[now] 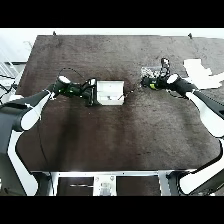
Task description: Fold the box and place the chain.
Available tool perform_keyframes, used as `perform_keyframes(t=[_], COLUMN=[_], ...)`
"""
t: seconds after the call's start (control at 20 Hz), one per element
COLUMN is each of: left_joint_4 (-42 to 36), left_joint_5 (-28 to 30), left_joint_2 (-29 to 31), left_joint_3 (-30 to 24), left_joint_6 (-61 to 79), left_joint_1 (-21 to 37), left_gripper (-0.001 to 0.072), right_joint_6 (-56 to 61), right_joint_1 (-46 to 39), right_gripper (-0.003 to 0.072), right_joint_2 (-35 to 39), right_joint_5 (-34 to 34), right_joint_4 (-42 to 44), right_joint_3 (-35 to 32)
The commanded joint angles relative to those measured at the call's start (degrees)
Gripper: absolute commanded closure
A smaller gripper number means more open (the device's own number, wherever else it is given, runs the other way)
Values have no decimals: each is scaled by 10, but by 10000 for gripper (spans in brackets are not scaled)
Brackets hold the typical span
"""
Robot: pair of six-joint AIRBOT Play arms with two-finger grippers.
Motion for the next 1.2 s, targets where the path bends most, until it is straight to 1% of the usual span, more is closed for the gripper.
perform_keyframes(t=[0.0, 0.05, 0.1, 0.2, 0.3, 0.4, 0.5, 0.65, 0.8, 0.95, 1.15], left_joint_4=[0, 0, 0, 0, 0, 0, 0, 0, 0, 0, 0], left_joint_5=[0, 0, 0, 0, 0, 0, 0, 0, 0, 0, 0], left_joint_2=[0, 0, 0, 0, 0, 0, 0, 0, 0, 0, 0], left_joint_3=[0, 0, 0, 0, 0, 0, 0, 0, 0, 0, 0], left_joint_6=[0, 0, 0, 0, 0, 0, 0, 0, 0, 0, 0], left_joint_1=[0, 0, 0, 0, 0, 0, 0, 0, 0, 0, 0], left_gripper=[87, 87, 86, 86, 86, 86, 86, 87, 87, 86, 86], right_joint_6=[-17, -28, -31, -34, -49, -72, -72, -70, -51, 14, 92], right_joint_1=[10, 13, 13, 13, 14, 23, 42, 86, 134, 188, 246], right_gripper=[387, 565, 671, 674, 675, 675, 675, 676, 676, 677, 677], right_joint_2=[-34, -32, -27, -2, 44, 110, 187, 295, 369, 414, 426], right_joint_5=[4, 4, 4, 25, 67, 112, 130, 131, 120, 96, 88], right_joint_4=[27, 27, 27, 23, 20, 20, -2, -40, -82, -165, -261], right_joint_3=[27, 30, 30, 30, 30, 30, 30, 30, 30, 30, 29])
